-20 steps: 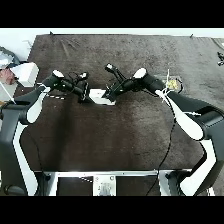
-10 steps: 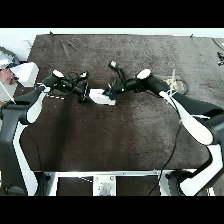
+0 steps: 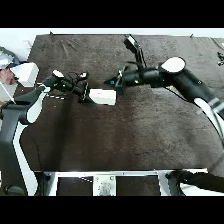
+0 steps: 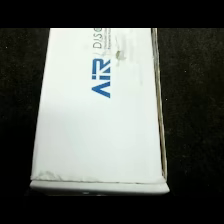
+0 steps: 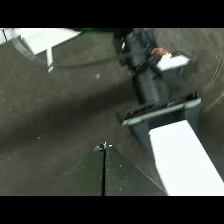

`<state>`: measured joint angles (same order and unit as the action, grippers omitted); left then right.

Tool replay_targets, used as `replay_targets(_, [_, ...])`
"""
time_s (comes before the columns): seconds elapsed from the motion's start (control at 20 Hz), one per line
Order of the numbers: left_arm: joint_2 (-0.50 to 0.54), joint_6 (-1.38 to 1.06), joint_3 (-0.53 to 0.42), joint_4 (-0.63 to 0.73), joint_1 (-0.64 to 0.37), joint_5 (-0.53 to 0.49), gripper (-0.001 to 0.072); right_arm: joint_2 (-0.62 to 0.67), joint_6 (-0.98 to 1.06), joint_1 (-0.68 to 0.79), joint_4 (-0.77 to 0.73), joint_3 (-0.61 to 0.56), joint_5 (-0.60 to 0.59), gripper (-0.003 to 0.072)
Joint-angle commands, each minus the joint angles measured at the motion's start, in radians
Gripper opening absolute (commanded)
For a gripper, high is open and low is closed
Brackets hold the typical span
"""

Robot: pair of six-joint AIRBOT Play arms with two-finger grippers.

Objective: Fold the box and place the chain.

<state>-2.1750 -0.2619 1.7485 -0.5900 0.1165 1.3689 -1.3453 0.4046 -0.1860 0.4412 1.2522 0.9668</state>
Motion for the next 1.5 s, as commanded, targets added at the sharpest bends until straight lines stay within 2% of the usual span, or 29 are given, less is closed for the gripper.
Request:
replay_targets(0.0, [0.001, 0.01, 0.001, 0.009, 0.0, 0.003, 0.019, 0.183, 0.043, 0.0, 0.005, -0.199, -0.06, -0.0022])
replay_targets(0.05, [0.003, 0.027, 0.001, 0.016, 0.0, 0.008, 0.0011, 0.22, 0.045, 0.0, 0.005, -0.249, -0.077, -0.0021])
replay_targets(0.15, [0.026, 0.121, 0.015, 0.057, -0.004, -0.049, 0.0007, 0.283, 0.049, 0.0, 0.005, -0.327, -0.103, -0.0021])
replay_targets(0.2, [0.055, 0.182, 0.024, 0.06, -0.008, -0.111, 0.0005, 0.309, 0.071, 0.0, 0.005, -0.349, -0.116, -0.0022])
replay_targets(0.4, [0.225, 0.406, 0.022, 0.067, -0.083, -0.495, 0.0003, 0.369, 0.115, 0.0, 0.005, -0.367, -0.122, -0.0021])
replay_targets(0.45, [0.261, 0.466, 0.013, 0.066, -0.114, -0.565, 0.0003, 0.379, 0.117, 0.0, 0.005, -0.367, -0.122, -0.0021])
replay_targets(0.55, [0.327, 0.61, -0.025, 0.012, -0.179, -0.702, 0.0003, 0.394, 0.117, 0.0, 0.005, -0.367, -0.122, -0.0021])
replay_targets(0.65, [0.352, 0.804, -0.056, -0.142, -0.225, -0.792, 0.0003, 0.398, 0.13, 0.0, 0.005, -0.367, -0.121, -0.0021])
replay_targets(0.8, [0.351, 1.143, -0.098, -0.474, -0.264, -0.792, 0.0003, 0.397, 0.135, 0.0, 0.011, -0.367, -0.115, -0.0021])
replay_targets(0.95, [0.351, 1.386, -0.175, -0.705, -0.264, -0.837, 0.0004, 0.397, 0.135, 0.0, 0.012, -0.367, -0.113, -0.0021])
replay_targets(1.1, [0.351, 1.524, -0.238, -0.799, -0.264, -0.822, 0.0004, 0.397, 0.135, 0.0, 0.012, -0.367, -0.086, -0.0021])
replay_targets(1.25, [0.35, 1.691, -0.254, -0.958, -0.264, -0.808, 0.0003, 0.398, 0.136, 0.0, 0.039, -0.367, -0.049, -0.0021])
replay_targets(1.45, [0.346, 1.767, -0.254, -0.982, -0.27, -0.78, 0.0004, 0.398, 0.154, 0.0, 0.057, -0.367, -0.035, -0.0021])
